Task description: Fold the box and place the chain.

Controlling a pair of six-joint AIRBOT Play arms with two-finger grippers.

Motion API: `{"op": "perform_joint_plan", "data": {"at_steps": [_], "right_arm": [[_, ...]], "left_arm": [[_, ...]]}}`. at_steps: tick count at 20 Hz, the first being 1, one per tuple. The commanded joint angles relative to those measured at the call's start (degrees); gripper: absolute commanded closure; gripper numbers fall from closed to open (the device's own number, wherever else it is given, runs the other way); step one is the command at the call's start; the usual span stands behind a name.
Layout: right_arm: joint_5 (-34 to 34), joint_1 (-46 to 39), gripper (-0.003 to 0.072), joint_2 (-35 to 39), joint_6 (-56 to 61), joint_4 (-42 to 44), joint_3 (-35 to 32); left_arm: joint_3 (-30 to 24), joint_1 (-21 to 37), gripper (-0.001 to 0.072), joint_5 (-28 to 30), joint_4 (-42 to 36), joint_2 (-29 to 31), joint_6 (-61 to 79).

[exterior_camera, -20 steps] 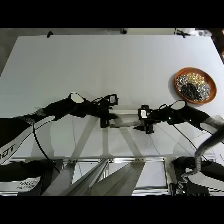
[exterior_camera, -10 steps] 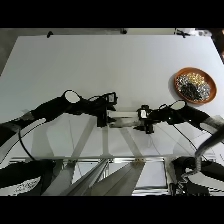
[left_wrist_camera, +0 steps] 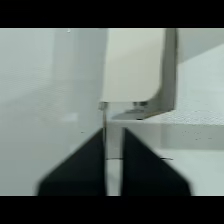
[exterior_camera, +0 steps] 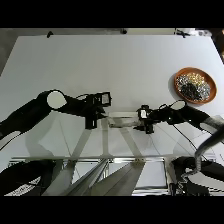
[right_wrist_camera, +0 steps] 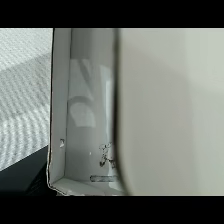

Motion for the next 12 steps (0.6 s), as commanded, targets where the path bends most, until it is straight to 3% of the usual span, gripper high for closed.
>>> {"op": "perform_joint_plan", "data": {"at_steps": [1,3,5,8,12], "right_arm": [[0.0,0.0,0.0303,0.0,0.0,0.0,0.0],[0.1,0.0,0.0303,0.0,0.0,0.0,0.0],[0.0,0.0,0.0303,0.0,0.0,0.0,0.0],[0.0,0.0,0.0303,0.0,0.0,0.0,0.0],[0.0,0.0,0.0303,0.0,0.0,0.0,0.0]], "left_arm": [[0.0,-1.6,0.0706,-8.6,-3.6,2.1,-3.2],[0.0,-4.1,0.0705,-6.8,-9.4,1.0,-3.0],[0.0,-6.9,0.0705,-0.5,-15.1,-0.8,-2.9],[0.0,-9.7,0.0705,13.5,-20.2,-4.5,-3.0],[0.0,-9.2,0.0706,31.3,-25.4,-8.0,-6.2]]}}
